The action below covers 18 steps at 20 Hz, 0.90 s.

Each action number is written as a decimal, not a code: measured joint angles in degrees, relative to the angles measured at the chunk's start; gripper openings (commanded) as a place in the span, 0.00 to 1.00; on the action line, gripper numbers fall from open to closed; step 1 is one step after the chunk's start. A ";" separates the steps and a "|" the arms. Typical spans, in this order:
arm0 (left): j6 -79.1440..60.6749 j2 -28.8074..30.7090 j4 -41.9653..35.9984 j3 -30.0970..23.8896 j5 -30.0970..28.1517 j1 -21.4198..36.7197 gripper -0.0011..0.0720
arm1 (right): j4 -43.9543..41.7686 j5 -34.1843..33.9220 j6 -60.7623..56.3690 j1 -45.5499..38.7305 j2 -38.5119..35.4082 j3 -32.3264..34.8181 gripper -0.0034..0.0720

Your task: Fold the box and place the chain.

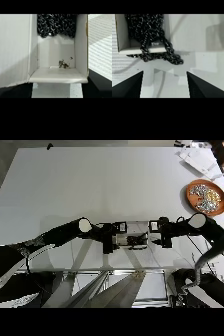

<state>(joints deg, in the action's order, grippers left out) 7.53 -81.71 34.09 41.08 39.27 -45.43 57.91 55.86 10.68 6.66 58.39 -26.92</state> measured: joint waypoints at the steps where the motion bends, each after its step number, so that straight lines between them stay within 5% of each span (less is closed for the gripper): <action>1: -0.02 0.00 0.00 0.00 0.00 0.00 0.39 | -0.15 -1.01 0.90 0.68 1.01 0.00 0.85; 7: 0.00 0.00 0.00 0.00 0.00 0.00 0.39 | -2.16 -4.72 2.84 3.72 4.02 0.00 0.85; 12: -0.02 0.00 0.00 0.00 0.00 0.00 0.39 | -2.64 -4.59 0.85 4.50 4.48 0.26 0.73; 18: -0.02 0.00 0.00 0.00 0.00 0.00 0.39 | -2.86 -2.45 -2.51 4.66 4.55 0.83 0.26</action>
